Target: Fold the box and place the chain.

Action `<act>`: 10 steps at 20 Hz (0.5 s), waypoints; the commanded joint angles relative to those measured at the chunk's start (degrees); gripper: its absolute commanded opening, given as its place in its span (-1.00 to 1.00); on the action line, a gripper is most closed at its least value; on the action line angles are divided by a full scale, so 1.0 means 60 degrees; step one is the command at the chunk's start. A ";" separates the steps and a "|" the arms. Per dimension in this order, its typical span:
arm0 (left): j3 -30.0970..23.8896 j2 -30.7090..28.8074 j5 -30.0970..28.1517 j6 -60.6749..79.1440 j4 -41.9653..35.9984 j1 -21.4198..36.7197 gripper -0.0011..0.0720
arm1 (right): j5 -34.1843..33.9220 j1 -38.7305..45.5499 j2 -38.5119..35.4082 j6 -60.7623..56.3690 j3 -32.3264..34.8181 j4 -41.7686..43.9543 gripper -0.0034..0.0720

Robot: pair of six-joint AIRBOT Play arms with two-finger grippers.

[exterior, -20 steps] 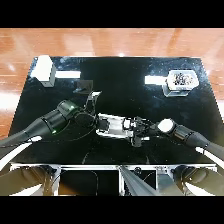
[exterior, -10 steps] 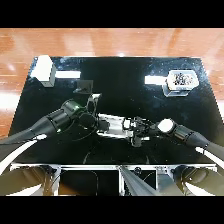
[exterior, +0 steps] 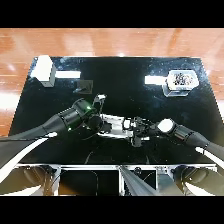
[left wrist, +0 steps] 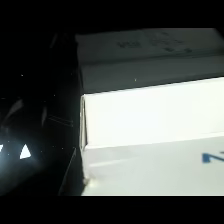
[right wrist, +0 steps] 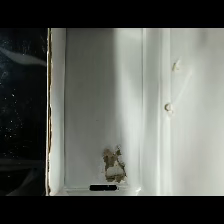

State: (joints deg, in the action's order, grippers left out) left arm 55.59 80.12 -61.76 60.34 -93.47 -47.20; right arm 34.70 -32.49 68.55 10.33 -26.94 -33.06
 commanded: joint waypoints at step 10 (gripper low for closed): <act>0.0058 0.0138 0.0189 -0.0069 0.0117 -0.0066 -0.05 | -0.0004 -0.0004 0.0007 0.0000 0.0000 0.0000 0.23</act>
State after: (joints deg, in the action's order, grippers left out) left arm 55.88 80.90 -60.93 59.96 -92.86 -47.55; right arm 34.70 -32.49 68.58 10.33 -26.94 -33.06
